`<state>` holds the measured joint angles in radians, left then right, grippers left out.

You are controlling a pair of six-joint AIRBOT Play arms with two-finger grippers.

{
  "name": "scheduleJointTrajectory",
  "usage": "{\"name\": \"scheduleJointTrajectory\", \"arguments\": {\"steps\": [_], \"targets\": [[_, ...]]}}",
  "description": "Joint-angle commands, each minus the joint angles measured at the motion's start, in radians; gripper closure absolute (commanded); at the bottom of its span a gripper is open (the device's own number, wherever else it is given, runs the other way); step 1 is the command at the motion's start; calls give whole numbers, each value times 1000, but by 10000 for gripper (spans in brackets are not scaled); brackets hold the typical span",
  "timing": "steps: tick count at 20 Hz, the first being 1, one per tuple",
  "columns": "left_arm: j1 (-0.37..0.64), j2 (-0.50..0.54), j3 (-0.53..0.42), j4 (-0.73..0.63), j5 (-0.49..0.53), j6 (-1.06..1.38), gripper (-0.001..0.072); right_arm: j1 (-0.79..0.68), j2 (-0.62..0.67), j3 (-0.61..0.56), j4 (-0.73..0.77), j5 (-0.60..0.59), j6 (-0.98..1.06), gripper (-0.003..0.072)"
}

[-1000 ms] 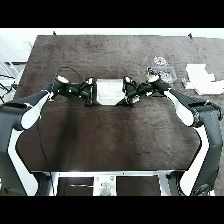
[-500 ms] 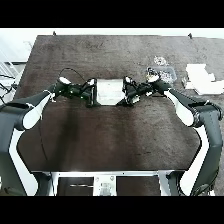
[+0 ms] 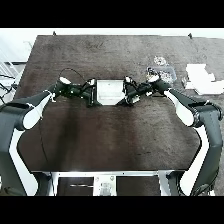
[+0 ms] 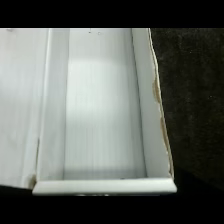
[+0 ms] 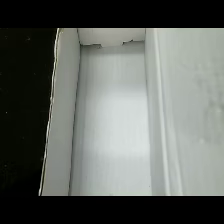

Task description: Fold the box and place the chain.

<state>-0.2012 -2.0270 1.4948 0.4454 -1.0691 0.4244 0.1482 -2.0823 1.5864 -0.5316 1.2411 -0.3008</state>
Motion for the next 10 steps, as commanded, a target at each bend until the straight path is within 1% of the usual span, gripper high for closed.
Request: {"name": "scheduleJointTrajectory", "arguments": {"steps": [1,5,10], "targets": [[0,0,0,-12,14,7,289,0,0,0,0,2,0,108],[0,0,0,-11,20,6,288,0,0,0,0,2,0,108],[0,0,0,-11,59,2,288,0,0,0,0,2,0,108]]}}
